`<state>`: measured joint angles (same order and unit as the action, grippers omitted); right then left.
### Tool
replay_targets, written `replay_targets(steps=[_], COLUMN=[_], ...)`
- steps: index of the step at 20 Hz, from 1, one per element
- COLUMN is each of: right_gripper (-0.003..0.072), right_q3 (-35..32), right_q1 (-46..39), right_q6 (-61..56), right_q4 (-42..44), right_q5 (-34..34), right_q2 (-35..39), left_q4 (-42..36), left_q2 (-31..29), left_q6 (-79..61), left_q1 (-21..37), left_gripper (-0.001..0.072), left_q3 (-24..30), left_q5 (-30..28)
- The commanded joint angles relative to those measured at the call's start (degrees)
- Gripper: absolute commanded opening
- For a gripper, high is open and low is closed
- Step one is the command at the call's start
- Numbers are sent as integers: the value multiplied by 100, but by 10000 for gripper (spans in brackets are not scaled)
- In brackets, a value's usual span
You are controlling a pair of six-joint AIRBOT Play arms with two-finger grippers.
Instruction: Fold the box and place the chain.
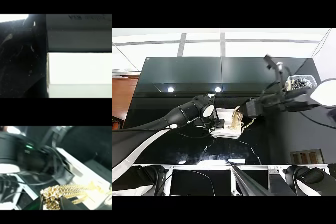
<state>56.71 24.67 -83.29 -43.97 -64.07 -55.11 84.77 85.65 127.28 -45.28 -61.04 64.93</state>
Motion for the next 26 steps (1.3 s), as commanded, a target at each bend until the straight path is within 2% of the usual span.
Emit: replay_targets(steps=[1, 4, 5, 6, 7, 9, 11, 12, 13, 15, 16, 17, 19, 20, 26], right_gripper=[9, 15, 110, 333, 379, 381, 381, 381, 381, 382, 455, 703, 720, 720, 720], right_q3=[-463, -723, -723, -715, -662, -540, -614, -839, -1182, -2013, -2358, -2557, -2798, -2796, -2791], right_q1=[118, 354, 404, 400, 317, -85, -597, -785, -890, -809, -678, -529, -234, -208, -205], right_q6=[39, 50, 52, 74, 173, 442, 826, 1062, 1488, 2699, 3580, 4347, 5980, 6483, 8214], right_q4=[-210, -216, -212, -214, -291, -651, -1657, -2131, -2214, -1742, -1519, -1464, -1469, -1425, -103], right_q5=[203, 490, 557, 584, 461, -72, -374, -280, 35, 1051, 1600, 1910, 2426, 2441, 2876], right_q2=[-378, -621, -647, -645, -638, -518, -256, -151, -94, -87, -87, -87, -127, -223, -955], left_q4=[0, 0, -2, 0, 0, -2, -2, -4, -20, -22, -22, -22, -22, -22, -24], left_q2=[2, 2, 2, 2, 2, 2, 2, 2, 2, 2, 2, 2, 2, 2, 2], left_q6=[0, 0, 0, 0, 0, 0, 0, 0, 0, 0, 0, 0, 0, 0, 0], left_q1=[2, 2, 2, 2, 2, 2, 2, 2, 2, 2, 2, 2, 2, 2, 2], left_gripper=[28, 28, 27, 28, 27, 28, 27, 27, 27, 27, 27, 27, 28, 27, 27], left_q3=[-2, -2, -2, -2, -2, -2, -2, -2, -2, -2, -2, -2, -2, -2, -2], left_q5=[-9, 17, 17, 15, 15, 15, 20, 17, 15, 24, 37, 33, 31, 31, 31])
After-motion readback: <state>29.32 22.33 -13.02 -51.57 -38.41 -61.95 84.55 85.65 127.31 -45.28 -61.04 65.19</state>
